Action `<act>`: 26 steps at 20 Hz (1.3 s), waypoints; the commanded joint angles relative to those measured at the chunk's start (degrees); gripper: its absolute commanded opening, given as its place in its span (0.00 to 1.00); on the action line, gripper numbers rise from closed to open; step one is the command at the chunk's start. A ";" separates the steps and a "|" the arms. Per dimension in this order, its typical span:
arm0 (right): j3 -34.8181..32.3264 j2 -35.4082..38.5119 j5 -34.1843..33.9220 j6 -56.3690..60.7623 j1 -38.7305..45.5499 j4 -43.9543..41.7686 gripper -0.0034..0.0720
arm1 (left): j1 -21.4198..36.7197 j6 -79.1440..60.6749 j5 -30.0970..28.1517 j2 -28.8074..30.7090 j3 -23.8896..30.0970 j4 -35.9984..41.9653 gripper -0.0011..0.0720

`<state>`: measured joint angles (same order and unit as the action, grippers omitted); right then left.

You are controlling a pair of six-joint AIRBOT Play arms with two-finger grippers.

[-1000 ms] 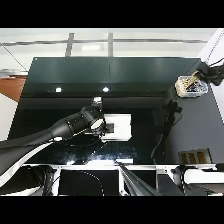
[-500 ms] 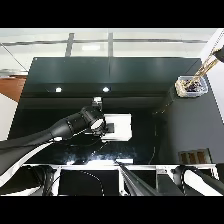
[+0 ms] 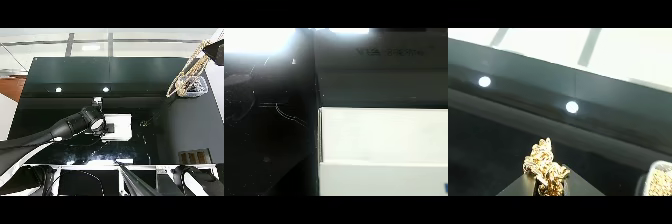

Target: Fold the box and place the chain.

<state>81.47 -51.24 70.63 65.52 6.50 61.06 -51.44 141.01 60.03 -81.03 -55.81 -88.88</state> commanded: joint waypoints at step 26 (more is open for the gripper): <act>10.91 1.09 15.76 -0.85 -13.25 -5.16 0.10 | 0.04 -0.04 0.50 0.02 0.00 -0.44 0.05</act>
<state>95.50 -50.13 81.17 64.66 -4.89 55.72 -51.44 140.99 60.60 -81.03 -55.81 -89.32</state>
